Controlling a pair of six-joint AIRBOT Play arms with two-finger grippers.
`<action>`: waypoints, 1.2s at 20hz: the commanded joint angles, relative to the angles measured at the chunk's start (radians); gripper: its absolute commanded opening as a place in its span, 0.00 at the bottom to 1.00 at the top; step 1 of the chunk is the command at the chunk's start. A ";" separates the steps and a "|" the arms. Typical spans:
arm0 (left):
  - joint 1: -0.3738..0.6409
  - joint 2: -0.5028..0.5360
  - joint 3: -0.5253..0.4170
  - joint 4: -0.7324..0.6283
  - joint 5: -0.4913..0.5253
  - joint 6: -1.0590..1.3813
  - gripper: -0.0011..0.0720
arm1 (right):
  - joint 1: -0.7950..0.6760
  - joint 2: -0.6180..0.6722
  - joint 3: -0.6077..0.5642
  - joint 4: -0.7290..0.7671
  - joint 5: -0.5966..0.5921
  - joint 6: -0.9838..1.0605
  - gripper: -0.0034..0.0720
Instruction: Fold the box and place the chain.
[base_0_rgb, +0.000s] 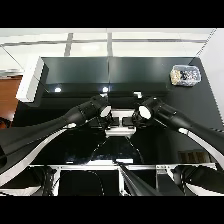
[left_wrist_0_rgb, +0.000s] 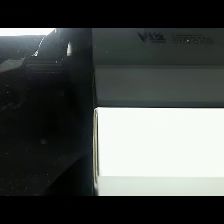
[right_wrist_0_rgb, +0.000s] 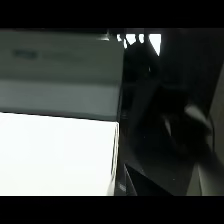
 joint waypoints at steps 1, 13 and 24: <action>0.000 0.000 0.000 0.000 -0.002 0.000 0.05 | -0.001 0.117 0.011 -0.014 0.040 -0.107 0.48; 0.000 0.000 0.000 0.000 -0.001 0.000 0.05 | -0.455 0.302 -0.089 -0.641 -0.216 -0.117 0.93; 0.000 0.000 0.000 0.000 -0.001 0.000 0.05 | -0.958 -0.554 0.907 -0.096 0.033 -0.118 0.93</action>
